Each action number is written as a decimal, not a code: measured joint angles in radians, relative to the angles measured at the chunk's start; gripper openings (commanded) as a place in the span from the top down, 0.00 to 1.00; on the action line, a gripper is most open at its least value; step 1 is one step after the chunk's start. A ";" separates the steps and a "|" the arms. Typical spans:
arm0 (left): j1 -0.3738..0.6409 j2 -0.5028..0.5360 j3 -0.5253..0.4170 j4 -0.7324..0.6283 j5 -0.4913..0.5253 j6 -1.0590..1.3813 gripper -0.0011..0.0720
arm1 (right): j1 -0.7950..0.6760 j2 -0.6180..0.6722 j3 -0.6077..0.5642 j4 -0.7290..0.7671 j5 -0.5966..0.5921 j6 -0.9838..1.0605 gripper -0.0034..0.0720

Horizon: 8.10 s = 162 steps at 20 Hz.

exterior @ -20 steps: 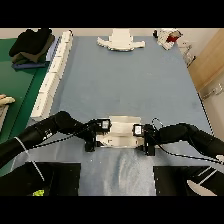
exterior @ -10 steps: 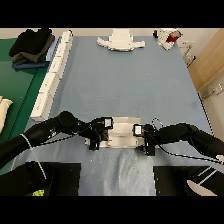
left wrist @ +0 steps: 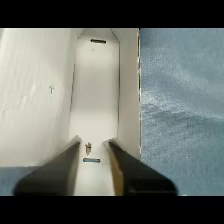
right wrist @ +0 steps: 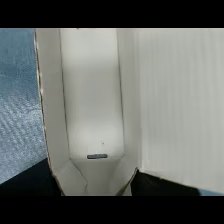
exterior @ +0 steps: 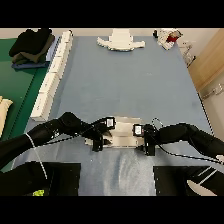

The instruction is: Fold the box.

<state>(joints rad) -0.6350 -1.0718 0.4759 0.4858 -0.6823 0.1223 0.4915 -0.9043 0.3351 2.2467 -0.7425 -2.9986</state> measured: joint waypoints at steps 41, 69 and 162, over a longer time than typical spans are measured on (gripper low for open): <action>0.343 0.125 -0.095 0.210 -0.272 -1.183 0.97 | 0.000 0.000 0.000 0.000 0.001 -0.002 0.23; 0.256 0.101 0.018 0.107 -0.345 -1.168 0.43 | 0.000 0.000 0.000 0.000 0.001 -0.002 0.23; -0.425 -0.268 0.477 1.056 -0.383 -2.654 0.41 | 0.000 0.000 0.000 0.000 0.000 -0.002 0.23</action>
<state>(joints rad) -1.0599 -1.3396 0.9527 1.5421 -1.0649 -2.5313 0.4919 -0.9047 0.3347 2.2467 -0.7425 -3.0005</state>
